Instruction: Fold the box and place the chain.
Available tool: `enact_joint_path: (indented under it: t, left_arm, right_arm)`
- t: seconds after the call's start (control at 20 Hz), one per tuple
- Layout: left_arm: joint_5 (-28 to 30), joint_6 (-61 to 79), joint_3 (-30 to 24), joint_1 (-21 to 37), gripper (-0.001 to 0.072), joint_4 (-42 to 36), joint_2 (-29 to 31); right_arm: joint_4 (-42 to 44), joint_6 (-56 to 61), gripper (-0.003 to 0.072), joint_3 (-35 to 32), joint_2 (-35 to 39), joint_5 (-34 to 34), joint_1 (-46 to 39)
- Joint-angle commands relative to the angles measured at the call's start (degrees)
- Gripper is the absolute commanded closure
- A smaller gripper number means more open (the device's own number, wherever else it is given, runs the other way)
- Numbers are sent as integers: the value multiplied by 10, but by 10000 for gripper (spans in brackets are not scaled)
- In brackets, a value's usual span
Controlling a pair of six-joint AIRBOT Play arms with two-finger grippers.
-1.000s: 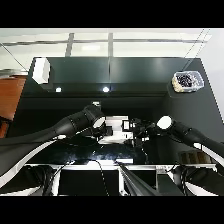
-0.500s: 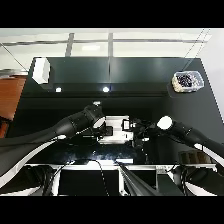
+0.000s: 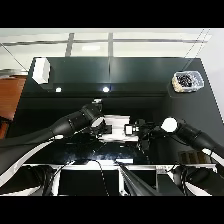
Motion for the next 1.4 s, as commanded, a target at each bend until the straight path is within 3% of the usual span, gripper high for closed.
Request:
enact_joint_path:
  t: [0.0,0.05,0.2,0.25,0.3,0.5,0.55,1.15,1.35]
  left_arm:
    - [2,13,-1,1,678,-2,-6]
    - [-3,14,-1,1,678,-2,-10]
    - [-15,13,-1,1,677,-9,-19]
    - [-10,13,-1,1,677,-17,-19]
    - [-8,13,-1,1,677,-17,-19]
    - [-9,13,-1,1,677,-17,-19]
    - [-9,13,-1,1,677,-17,-19]
    - [-9,13,-1,1,677,-20,-19]
    - [-9,13,-1,1,677,-20,-19]
  right_arm:
    - [2,1,172,0,3,-8,0]
    - [3,1,220,0,3,-8,0]
    - [15,8,223,0,3,-17,0]
    - [17,13,283,0,3,-20,0]
    - [17,14,404,0,3,-20,0]
    - [20,34,405,0,2,-31,0]
    - [25,35,463,0,2,-31,0]
    - [118,44,461,0,-9,-54,8]
    - [128,45,461,0,-35,-128,68]
